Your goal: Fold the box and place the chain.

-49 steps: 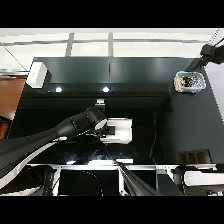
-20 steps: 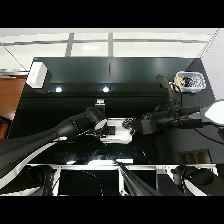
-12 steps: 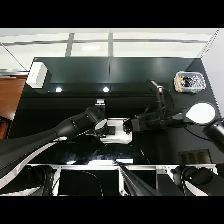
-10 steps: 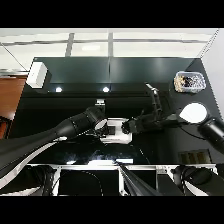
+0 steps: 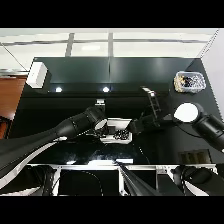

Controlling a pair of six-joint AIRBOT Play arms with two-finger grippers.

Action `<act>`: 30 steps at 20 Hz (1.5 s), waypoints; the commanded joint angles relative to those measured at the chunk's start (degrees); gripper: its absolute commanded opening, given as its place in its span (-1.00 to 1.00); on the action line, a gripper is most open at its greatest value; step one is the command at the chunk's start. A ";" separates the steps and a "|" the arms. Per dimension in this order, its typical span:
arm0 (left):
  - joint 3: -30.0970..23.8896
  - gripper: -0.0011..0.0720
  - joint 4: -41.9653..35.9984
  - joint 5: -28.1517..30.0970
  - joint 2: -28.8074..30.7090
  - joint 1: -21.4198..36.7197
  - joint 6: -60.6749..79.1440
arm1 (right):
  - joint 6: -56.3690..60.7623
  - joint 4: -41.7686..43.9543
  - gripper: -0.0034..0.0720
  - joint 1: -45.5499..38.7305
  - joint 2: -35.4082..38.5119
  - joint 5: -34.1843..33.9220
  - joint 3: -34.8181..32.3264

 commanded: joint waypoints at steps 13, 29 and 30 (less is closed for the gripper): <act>1.07 0.99 -0.20 -2.05 0.15 0.33 -0.42 | 0.46 -8.41 0.03 -17.92 10.14 6.73 0.46; -23.15 0.96 -1.18 3.82 37.03 23.04 19.50 | 0.35 -8.44 0.03 -17.92 10.14 6.91 0.46; -28.15 0.96 -12.90 12.28 39.28 28.00 27.89 | 0.35 -8.44 0.03 -17.92 10.14 6.88 0.46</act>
